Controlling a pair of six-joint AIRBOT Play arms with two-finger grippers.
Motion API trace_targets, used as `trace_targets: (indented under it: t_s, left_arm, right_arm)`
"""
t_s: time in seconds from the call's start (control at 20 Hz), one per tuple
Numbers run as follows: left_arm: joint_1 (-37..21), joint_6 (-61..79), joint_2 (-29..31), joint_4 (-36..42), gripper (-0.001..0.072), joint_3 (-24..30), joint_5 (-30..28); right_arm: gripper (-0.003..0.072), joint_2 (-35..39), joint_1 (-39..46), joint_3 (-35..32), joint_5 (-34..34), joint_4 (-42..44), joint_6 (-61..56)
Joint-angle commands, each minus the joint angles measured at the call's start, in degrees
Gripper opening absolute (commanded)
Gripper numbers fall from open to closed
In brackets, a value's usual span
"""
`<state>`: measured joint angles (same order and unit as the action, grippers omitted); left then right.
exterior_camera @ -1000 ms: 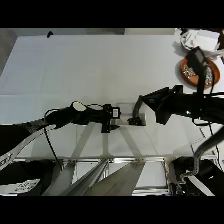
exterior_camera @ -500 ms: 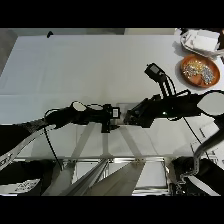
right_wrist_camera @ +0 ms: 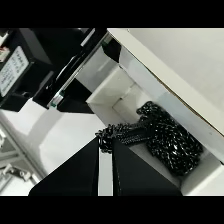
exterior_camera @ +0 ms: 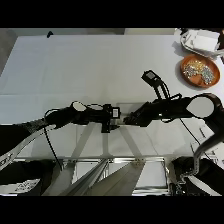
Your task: Fold the box and place the chain.
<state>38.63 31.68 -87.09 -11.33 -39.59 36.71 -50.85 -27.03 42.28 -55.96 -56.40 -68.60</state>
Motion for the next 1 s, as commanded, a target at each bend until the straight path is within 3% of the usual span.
trace_targets:
  t_s: [0.0,0.2,0.35,0.4,0.55,0.75,0.8,0.9,0.95]
  left_arm:
    - [0.02,0.02,0.04,0.0,0.0088,-0.02,-0.02]
    - [0.02,0.02,0.04,0.0,0.0088,-0.02,-0.02]
    - [0.02,0.02,0.04,0.0,0.0088,-0.02,-0.02]
    - [0.02,0.02,0.04,0.0,0.0088,-0.02,-0.02]
    - [0.02,0.02,0.04,0.0,0.0088,-0.02,-0.02]
    - [0.02,0.02,0.04,0.0,0.0088,-0.02,0.0]
    - [0.02,0.02,0.04,0.0,0.0088,-0.02,-0.02]
    - [0.02,0.02,0.04,0.0,0.0088,-0.02,-0.02]
    - [0.02,0.02,0.04,0.0,0.0088,-0.02,0.0]
  right_arm:
    - [0.0011,-2.1,-0.04,-3.91,6.29,2.23,0.15]
    - [0.0015,-6.56,-0.04,-4.33,6.14,1.95,0.13]
    - [0.0211,-7.43,-0.04,-4.31,4.17,2.25,0.04]
    - [0.0228,-7.32,-0.04,-4.24,3.61,2.71,0.02]
    - [0.0227,-6.27,0.02,-0.7,-0.98,2.69,0.09]
    - [0.0212,-5.25,5.27,10.91,-8.22,0.72,0.04]
    - [0.0161,-5.25,8.15,13.35,-9.18,0.72,0.09]
    - [0.0145,-5.29,13.81,15.74,-8.35,0.92,1.25]
    - [0.0088,-5.46,16.57,15.8,-7.1,1.33,3.98]
